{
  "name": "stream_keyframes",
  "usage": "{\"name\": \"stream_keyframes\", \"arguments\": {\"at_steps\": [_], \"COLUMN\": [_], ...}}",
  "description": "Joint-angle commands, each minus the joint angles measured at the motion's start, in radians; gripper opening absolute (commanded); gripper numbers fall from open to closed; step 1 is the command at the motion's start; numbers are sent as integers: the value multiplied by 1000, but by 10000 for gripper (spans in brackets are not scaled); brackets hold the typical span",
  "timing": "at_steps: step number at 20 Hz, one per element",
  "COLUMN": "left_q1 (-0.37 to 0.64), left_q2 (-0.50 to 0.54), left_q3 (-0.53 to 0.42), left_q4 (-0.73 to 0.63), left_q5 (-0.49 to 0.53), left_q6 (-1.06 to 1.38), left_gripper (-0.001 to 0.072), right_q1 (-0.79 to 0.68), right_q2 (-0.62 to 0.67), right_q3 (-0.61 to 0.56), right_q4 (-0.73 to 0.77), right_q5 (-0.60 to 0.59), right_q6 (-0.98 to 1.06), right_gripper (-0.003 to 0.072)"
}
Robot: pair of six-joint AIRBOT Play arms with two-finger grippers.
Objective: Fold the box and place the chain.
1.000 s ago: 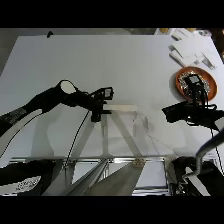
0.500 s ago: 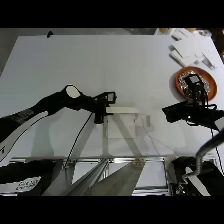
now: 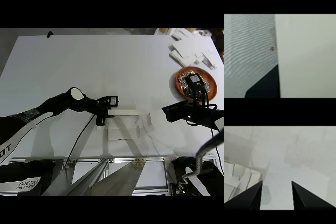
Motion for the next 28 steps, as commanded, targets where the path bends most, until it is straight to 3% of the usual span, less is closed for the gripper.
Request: {"name": "stream_keyframes", "arguments": {"at_steps": [1, 28], "left_q1": [-1, -1], "left_q2": [-5, -19], "left_q3": [0, 0], "left_q4": [2, 2], "left_q5": [9, 30], "left_q6": [9, 1], "left_gripper": [5, 11], "right_q1": [1, 1], "right_q2": [-1, 0], "right_q3": [0, 0], "right_q4": [0, -2], "right_q5": [-2, 10], "right_q6": [0, 0], "right_gripper": [407, 399]}}
